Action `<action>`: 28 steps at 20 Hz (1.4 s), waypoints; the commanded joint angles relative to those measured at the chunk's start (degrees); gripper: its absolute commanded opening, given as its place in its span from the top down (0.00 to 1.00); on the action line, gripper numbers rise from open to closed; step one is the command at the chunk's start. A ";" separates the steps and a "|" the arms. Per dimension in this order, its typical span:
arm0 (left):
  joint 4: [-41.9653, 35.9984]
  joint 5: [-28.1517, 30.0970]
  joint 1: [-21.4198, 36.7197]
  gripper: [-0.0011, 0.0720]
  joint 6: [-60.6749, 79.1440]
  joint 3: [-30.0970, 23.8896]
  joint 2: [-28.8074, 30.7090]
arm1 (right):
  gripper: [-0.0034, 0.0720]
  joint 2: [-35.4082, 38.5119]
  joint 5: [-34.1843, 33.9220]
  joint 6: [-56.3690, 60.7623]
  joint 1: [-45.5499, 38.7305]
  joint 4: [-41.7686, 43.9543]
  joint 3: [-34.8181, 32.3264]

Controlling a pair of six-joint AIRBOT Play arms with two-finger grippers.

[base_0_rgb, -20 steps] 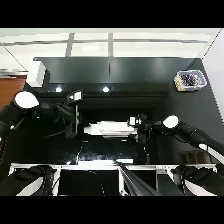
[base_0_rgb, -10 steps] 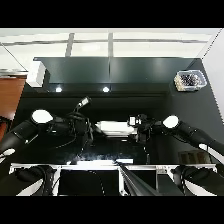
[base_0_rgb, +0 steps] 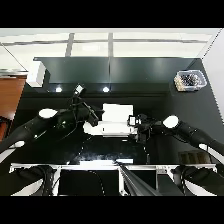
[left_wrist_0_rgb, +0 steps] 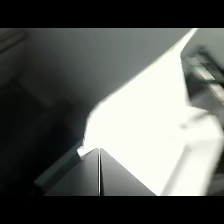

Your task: Fold the box and place the chain.

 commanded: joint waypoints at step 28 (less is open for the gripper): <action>16.65 -35.15 22.32 0.19 -10.95 0.46 2.01 | 0.85 -0.04 0.04 -0.04 0.04 -0.02 0.02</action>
